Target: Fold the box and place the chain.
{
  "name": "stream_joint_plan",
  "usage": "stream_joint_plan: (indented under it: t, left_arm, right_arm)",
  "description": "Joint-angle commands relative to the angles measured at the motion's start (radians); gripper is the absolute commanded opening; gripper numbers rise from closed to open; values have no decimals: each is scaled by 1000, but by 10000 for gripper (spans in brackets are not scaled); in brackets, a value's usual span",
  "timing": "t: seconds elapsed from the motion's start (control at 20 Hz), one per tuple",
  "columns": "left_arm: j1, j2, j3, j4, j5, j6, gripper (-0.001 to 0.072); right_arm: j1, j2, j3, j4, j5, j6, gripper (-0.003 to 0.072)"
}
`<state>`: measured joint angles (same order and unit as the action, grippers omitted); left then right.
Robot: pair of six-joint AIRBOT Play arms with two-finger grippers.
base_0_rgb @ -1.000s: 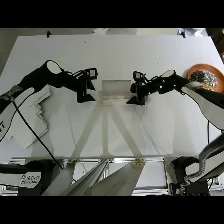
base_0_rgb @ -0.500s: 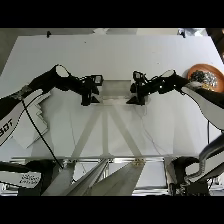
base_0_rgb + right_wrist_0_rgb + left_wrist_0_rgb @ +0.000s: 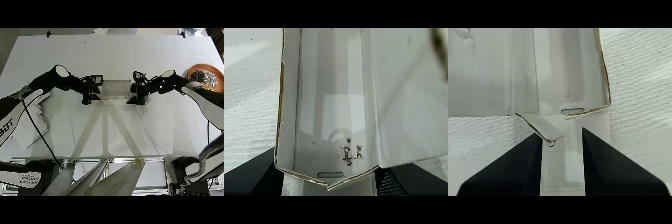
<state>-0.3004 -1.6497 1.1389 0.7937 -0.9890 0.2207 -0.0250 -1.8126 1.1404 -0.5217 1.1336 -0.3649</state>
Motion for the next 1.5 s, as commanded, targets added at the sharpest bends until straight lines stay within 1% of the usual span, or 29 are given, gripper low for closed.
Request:
stream_joint_plan:
  t: [0.0,0.2,0.25,0.3,0.65,0.7,0.75,0.8,0.9,1.0,1.05,1.1,1.15,1.35,1.45]
  left_arm:
    - [-1,-1,0,-21,20,26,259]
    - [-1,-1,0,-109,3,64,260]
    - [-1,-1,0,-111,-12,83,262]
    - [-1,-1,0,-109,-24,95,284]
    - [-1,-1,0,-106,-23,95,275]
    - [-1,-1,0,-106,-18,94,235]
    - [-1,-1,0,-106,-17,95,123]
    - [-1,-2,0,-106,-17,95,84]
    - [-1,-11,0,-106,-18,94,85]
    - [-2,-31,0,-107,-18,94,97]
    - [-6,-41,0,-108,-17,93,140]
    - [-11,-51,0,-114,-17,93,242]
    - [-15,-60,0,-117,-14,93,288]
    - [-23,-68,0,-174,23,93,287]
    - [-25,-68,0,-180,47,93,282]
  right_arm:
    - [1,0,0,0,0,0,541]
    - [1,0,0,0,0,0,541]
    - [1,0,0,0,0,0,541]
    - [1,0,0,0,0,0,541]
    - [1,0,0,0,0,0,541]
    - [1,0,0,0,0,0,541]
    - [1,0,0,0,0,0,541]
    - [1,0,0,0,0,0,541]
    - [1,0,0,0,0,0,541]
    - [1,0,0,0,0,0,541]
    - [1,0,0,0,0,0,541]
    - [1,0,0,0,0,0,541]
    - [1,0,0,0,0,0,541]
    - [1,0,0,0,0,0,541]
    - [1,0,0,0,0,0,541]
